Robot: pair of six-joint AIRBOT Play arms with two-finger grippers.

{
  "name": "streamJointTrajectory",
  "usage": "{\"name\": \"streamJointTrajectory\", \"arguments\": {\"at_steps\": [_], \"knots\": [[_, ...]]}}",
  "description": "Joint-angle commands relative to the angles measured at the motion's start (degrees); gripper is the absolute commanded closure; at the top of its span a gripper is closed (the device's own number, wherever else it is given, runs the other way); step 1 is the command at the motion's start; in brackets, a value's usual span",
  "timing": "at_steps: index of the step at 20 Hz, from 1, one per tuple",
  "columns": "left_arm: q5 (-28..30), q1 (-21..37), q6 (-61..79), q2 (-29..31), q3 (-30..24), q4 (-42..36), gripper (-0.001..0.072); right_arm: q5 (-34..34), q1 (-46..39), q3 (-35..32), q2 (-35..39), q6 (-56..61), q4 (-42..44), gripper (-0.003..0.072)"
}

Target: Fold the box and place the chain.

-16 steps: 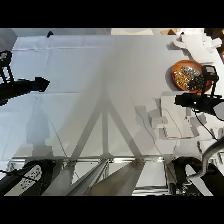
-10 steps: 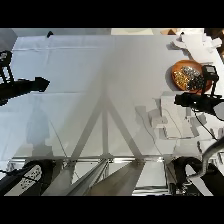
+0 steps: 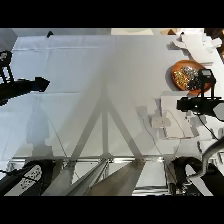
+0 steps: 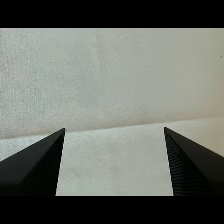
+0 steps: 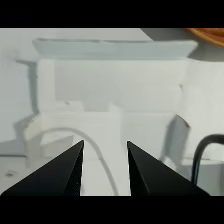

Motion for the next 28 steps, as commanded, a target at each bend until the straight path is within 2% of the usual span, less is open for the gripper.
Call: {"name": "streamJointTrajectory", "arguments": {"at_steps": [1, 4, 10, 18, 22, 28], "knots": [[0.0, 0.0, 0.0, 0.0, 0.0, 0.0, 0.0012, 6.1, 0.0, 0.5, 0.0, 0.2, -11.1, 0.0401], [0.0, 0.0, 0.0, 0.0, 0.0, 0.0, 0.0012, 8.2, 0.0, 1.2, 0.0, 1.9, -17.4, 0.0399], [0.0, 0.0, 0.0, 0.0, 0.0, 0.0, 0.0012, 10.0, -0.3, 5.3, -1.0, 3.3, -21.4, 0.0392], [0.0, 0.0, 0.0, 0.0, 0.0, 0.0, 0.0012, 11.8, -16.2, 9.0, -5.6, 5.4, -17.1, 0.039], [0.0, 0.0, 0.0, 0.0, 0.0, 0.0, 0.0012, 14.9, -17.4, 10.8, -12.0, 2.0, -17.0, 0.0389], [0.0, 0.0, 0.0, 0.0, 0.0, 0.0, 0.0012, 15.7, -17.4, 12.6, -19.4, -2.7, -15.0, 0.0366]]}}
